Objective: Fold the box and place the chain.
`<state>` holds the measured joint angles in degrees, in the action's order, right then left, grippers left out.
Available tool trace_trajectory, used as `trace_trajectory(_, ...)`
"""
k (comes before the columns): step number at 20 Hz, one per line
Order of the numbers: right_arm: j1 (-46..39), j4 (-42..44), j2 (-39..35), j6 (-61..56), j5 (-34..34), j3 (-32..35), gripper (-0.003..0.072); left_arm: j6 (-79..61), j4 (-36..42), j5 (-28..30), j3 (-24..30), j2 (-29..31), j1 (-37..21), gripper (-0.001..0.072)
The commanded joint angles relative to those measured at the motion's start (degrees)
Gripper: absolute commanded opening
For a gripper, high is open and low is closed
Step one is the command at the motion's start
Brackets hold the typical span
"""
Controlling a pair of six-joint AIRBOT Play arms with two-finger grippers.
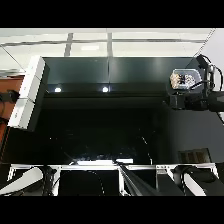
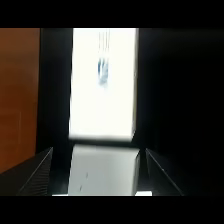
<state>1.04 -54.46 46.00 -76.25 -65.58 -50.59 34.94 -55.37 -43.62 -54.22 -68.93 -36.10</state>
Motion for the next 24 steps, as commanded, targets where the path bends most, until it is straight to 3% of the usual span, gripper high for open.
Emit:
trace_trajectory(1,2.69,-1.7,0.0,4.07,7.91,0.0,0.001,2.69,13.62,-0.11,-3.91,3.17,3.04,0.0685)
trace_trajectory(2,4.02,-3.54,0.0,4.96,11.1,0.0,0.001,5.16,16.13,-1.33,-3.89,3.78,4.57,0.0466)
trace_trajectory(3,5.55,-6.49,0.0,5.25,14.82,0.02,0.001,6.12,16.85,-4.92,-3.85,4.24,6.45,0.0016)
trace_trajectory(5,7.21,-12.83,0.0,5.22,21.03,0.02,0.001,5.64,16.48,-10.75,-3.39,4.37,11.41,0.0023)
trace_trajectory(7,7.19,-20.35,0.17,5.16,23.28,0.07,0.001,5.62,15.39,-11.08,-0.28,6.36,17.2,0.0021)
trace_trajectory(9,6.36,-26.82,1.36,3.43,23.67,1.57,0.001,3.69,15.32,-4.13,6.36,11.39,23.39,0.0021)
trace_trajectory(12,1.81,-26.69,2.73,-11.3,29.18,8.26,0.0009,2.19,12.85,8.02,17.05,21.55,30.71,0.0022)
trace_trajectory(14,-0.42,-26.67,2.73,-14.36,33.27,12.24,0.001,2.69,10.14,12.52,21.55,26.43,31.82,0.0023)
trace_trajectory(16,-1.05,-26.77,2.73,-14.16,33.24,13.22,0.0011,2.67,8.5,13.2,22.88,28.46,30.62,0.0026)
trace_trajectory(24,-1.05,-26.43,2.73,-14.19,33.29,13.22,0.0011,2.71,8.52,13.6,22.88,28.46,30.05,0.0027)
